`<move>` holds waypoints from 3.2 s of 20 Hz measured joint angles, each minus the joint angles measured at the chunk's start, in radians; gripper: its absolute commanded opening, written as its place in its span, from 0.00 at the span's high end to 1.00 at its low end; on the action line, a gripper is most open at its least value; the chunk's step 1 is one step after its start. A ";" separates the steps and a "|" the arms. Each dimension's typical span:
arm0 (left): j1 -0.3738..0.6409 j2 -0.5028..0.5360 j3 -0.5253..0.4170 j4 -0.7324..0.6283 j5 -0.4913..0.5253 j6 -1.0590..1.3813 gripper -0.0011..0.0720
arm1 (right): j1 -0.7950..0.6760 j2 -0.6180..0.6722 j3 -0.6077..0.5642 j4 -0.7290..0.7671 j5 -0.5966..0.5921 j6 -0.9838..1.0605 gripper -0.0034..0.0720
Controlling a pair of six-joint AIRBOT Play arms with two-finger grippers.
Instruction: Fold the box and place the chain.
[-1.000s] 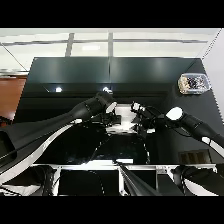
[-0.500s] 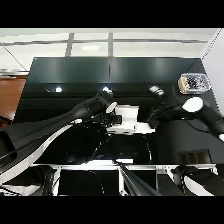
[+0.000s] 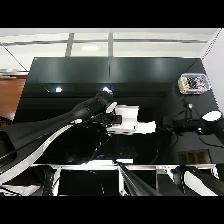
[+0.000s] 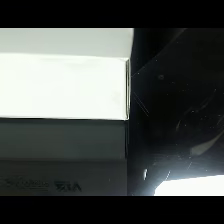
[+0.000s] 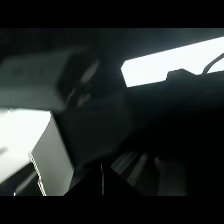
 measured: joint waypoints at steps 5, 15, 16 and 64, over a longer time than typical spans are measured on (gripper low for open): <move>0.000 0.000 0.000 0.000 0.000 0.000 0.94 | 0.120 -0.089 -0.008 0.156 -0.001 -0.148 0.94; 0.000 0.000 0.000 0.000 -0.002 0.000 0.94 | 0.171 -0.114 0.171 0.137 0.161 -0.227 0.00; 0.000 0.000 0.000 0.000 -0.002 0.000 0.94 | 0.176 -0.115 0.180 0.143 0.172 -0.227 0.00; 0.000 0.000 0.000 0.000 -0.001 -0.001 0.94 | 0.832 -0.261 0.469 -0.621 0.003 0.967 0.69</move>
